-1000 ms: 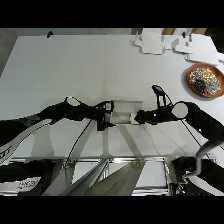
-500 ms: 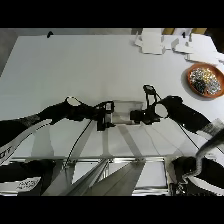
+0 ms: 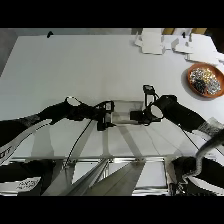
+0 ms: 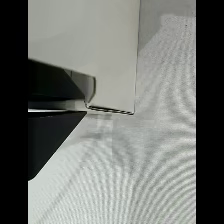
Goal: Fold the box and place the chain.
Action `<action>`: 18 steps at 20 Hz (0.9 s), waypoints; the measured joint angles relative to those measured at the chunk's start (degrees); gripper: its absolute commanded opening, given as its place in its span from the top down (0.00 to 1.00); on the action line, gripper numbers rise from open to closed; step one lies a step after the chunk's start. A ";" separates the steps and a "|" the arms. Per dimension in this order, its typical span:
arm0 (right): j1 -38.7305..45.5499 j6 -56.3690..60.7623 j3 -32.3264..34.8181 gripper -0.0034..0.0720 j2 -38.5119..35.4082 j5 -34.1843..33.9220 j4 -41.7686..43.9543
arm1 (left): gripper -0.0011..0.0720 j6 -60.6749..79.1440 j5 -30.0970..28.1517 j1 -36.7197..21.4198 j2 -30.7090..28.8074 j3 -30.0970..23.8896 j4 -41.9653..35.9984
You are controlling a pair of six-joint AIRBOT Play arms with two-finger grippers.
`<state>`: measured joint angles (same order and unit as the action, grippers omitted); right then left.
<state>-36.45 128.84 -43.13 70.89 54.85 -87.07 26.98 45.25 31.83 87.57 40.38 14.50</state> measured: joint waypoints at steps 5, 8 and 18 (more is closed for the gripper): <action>-0.85 0.20 -0.02 0.68 1.07 0.00 -0.17 | 0.55 0.02 0.00 -0.02 0.02 -0.02 0.20; -1.01 0.33 0.04 0.70 1.31 -0.13 -0.57 | 0.55 0.00 0.00 0.00 0.02 -0.02 0.15; -1.07 0.55 0.00 0.90 2.80 -2.58 -1.07 | 0.55 -0.04 0.00 0.00 0.00 -0.02 0.02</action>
